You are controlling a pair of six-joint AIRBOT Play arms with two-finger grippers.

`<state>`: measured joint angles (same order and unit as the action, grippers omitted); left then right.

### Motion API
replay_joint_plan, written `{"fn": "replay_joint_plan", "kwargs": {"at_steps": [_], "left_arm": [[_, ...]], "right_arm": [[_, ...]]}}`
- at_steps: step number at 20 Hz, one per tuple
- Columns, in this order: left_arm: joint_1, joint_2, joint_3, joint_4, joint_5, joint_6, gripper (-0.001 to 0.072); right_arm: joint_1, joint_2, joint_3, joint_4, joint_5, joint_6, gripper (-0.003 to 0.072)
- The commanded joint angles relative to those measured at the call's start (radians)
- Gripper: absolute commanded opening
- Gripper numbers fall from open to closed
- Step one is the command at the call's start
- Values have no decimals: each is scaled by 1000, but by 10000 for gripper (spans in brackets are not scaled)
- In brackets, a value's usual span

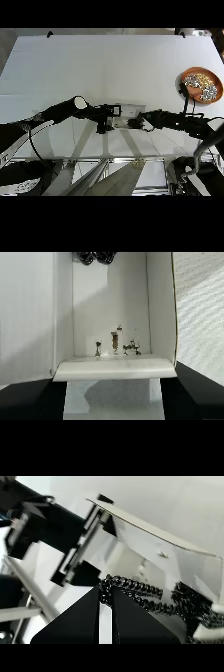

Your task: Fold the box and place the chain.

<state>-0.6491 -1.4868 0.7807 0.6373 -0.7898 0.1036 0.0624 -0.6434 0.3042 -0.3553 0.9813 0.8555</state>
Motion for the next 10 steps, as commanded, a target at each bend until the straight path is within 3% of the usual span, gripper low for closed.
{"fn": "replay_joint_plan", "kwargs": {"at_steps": [1,3,10], "left_arm": [[-1,0,0,0,0,0,252],[-1,0,0,0,0,0,252],[-1,0,0,0,0,0,252]], "right_arm": [[1,-67,-20,-55,-6,41,24],[1,-99,-20,-66,-25,79,130],[0,-108,-19,-13,11,82,130]]}}
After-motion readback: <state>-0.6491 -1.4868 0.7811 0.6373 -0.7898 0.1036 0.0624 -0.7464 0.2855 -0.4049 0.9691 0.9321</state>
